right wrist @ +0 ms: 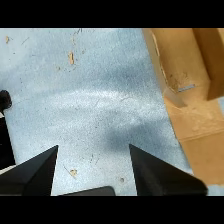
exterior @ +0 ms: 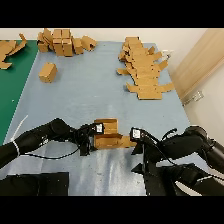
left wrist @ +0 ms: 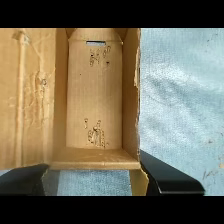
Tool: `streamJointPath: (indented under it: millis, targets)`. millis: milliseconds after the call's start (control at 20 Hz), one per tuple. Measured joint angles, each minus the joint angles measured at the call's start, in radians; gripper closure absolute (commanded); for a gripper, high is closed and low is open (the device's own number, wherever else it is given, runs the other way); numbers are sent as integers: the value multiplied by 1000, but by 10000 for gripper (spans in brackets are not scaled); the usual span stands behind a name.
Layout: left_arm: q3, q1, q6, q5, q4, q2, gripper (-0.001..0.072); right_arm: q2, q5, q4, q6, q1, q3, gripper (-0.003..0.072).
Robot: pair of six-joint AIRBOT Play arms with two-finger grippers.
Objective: Fold the box.
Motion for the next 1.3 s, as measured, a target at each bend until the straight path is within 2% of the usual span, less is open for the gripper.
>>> streamJointPath:
  millis: [100,300,350,400,450,600,750,950,1100,1300]
  targets:
    - [-2,1,-4,3,5,-2,236,0,0,0,0,0,0,-23]
    - [-4,1,-5,9,13,-3,236,0,42,16,55,0,0,40]
    - [-4,1,-5,10,14,-3,236,0,85,19,95,0,0,259]
    - [-4,1,-5,11,16,-3,236,-2,144,23,154,0,0,574]
    - [-4,1,-5,11,16,-3,236,-5,206,24,229,0,0,683]
    - [-4,1,-5,13,18,-4,235,-39,393,25,519,0,0,686]
    - [-4,1,-5,14,19,-4,236,-138,506,45,697,0,19,687]
    - [-4,1,-5,16,19,-4,236,-323,565,90,706,0,126,687]
    - [-4,1,-5,16,20,-4,236,-458,568,106,649,-2,220,687]
    - [-4,1,-5,17,20,-4,236,-612,550,116,600,-6,271,688]
